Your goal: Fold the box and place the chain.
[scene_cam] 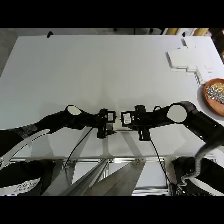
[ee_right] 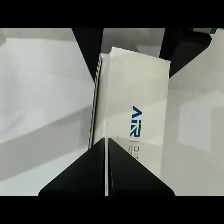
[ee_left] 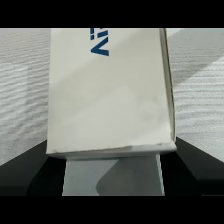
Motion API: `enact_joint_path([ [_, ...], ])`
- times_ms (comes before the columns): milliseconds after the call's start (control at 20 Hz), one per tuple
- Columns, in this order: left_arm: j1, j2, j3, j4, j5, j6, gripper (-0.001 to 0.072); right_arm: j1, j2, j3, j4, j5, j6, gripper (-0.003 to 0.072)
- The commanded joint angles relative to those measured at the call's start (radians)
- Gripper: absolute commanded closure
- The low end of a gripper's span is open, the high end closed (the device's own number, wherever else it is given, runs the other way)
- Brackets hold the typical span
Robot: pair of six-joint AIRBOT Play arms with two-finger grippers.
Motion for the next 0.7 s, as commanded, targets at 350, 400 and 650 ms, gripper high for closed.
enact_joint_path([
  [350,0.000,0.001,0.000,0.000,0.001,-0.001,0.0435,0.000,-0.034,-0.013,-0.004,-0.008,0.000,0.0668],
  [400,0.000,0.001,0.000,0.000,0.001,-0.001,0.0435,0.000,-0.038,-0.021,-0.004,-0.008,0.000,0.0668],
  [650,0.000,0.001,0.000,0.000,0.001,-0.001,0.0435,0.000,-0.048,-0.039,-0.003,0.003,0.000,0.0669],
])
